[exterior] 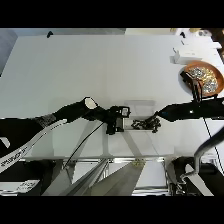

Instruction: Fold the box and place the chain.

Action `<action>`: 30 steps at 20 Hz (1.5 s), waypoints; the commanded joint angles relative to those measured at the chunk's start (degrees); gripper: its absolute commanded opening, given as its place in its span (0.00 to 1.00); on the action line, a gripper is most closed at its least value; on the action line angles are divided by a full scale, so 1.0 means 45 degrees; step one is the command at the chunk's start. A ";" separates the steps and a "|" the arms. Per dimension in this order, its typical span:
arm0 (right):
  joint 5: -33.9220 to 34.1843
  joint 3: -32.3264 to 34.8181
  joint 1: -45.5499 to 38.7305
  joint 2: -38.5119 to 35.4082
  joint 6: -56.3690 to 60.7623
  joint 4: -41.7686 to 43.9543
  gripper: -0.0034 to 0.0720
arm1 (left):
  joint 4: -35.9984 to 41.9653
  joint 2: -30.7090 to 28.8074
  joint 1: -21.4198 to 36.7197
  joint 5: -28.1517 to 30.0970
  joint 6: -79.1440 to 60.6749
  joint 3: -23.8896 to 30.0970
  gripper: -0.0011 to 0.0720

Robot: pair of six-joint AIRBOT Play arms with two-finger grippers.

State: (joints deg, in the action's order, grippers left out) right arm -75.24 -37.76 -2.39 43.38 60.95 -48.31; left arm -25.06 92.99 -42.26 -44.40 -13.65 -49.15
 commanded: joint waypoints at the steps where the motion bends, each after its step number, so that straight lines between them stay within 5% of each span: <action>1: 0.0597 -0.0024 0.1195 -0.1598 -0.1214 0.0126 0.06 | -0.0005 -0.0010 0.0005 0.0000 -0.0005 0.0005 0.39; 6: 0.1064 -0.0024 0.2623 -0.2676 -0.1545 0.0146 0.06 | -0.0005 -0.0010 0.0005 0.0000 -0.0005 0.0005 0.39; 14: 0.2234 -0.0015 0.3453 -0.1574 -0.1166 -0.1360 0.06 | -0.0005 -0.0010 0.0005 0.0000 -0.0005 0.0005 0.39; 15: 0.2205 -0.0015 0.3453 -0.1127 -0.1166 -0.1350 0.09 | -0.0005 -0.0010 0.0005 0.0000 -0.0005 0.0005 0.39; 18: 0.2191 -0.0015 0.3453 0.0078 -0.1132 -0.1307 0.46 | -0.0005 -0.0010 0.0010 0.0000 -0.0005 0.0005 0.39; 22: 0.1248 -0.0330 0.3453 0.0155 -0.0262 -0.1418 0.43 | -0.0005 -0.0010 0.0005 0.0000 -0.0005 0.0005 0.39; 27: -0.0597 -0.0894 0.3453 0.0180 -0.1321 -0.6790 0.33 | -0.0005 -0.0010 0.0005 0.0000 -0.0005 0.0005 0.39; 30: -0.0068 -0.0709 0.3453 0.0238 -0.2715 -0.7417 0.33 | -0.0005 -0.0010 0.0005 0.0000 -0.0005 0.0005 0.39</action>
State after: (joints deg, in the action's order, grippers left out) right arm -75.61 -41.23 13.08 44.16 53.89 -74.43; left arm -25.06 92.99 -42.26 -44.40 -13.67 -49.15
